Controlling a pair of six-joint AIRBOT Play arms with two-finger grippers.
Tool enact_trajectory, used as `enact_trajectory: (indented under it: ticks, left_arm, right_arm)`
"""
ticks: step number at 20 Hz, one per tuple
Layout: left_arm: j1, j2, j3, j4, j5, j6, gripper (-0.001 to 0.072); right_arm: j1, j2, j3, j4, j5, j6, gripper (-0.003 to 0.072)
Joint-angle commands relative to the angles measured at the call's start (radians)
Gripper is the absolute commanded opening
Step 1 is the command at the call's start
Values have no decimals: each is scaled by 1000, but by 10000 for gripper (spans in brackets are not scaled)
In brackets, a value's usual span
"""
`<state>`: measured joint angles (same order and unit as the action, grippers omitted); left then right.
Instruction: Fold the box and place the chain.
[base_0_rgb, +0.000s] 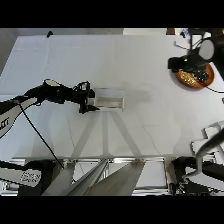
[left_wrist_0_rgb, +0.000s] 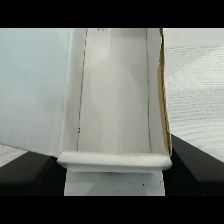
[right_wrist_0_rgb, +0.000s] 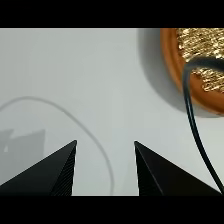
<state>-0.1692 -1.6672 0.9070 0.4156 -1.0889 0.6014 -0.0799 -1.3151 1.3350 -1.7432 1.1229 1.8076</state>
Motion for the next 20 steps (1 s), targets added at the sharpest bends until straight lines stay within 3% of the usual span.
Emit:
enact_trajectory:
  ticks: [1, 8, 12, 16, 20]
  left_arm:
    - [-1, 0, 0, 0, 0, 0, 395]
    - [-1, 0, 0, 0, 0, 0, 395]
    - [-1, 0, 0, 0, 0, 0, 395]
    - [-1, 0, 0, 0, 0, 0, 395]
    - [-1, 0, 0, 0, 0, 0, 395]
  right_arm:
    - [-191, -39, 0, -10, -86, -141, 412]
    - [-407, -265, 10, 8, -280, -132, 388]
    - [-417, -411, 56, 92, -353, -133, 390]
    - [-417, -474, 67, 188, -470, -133, 392]
    - [-415, -510, 67, 199, -461, -133, 387]
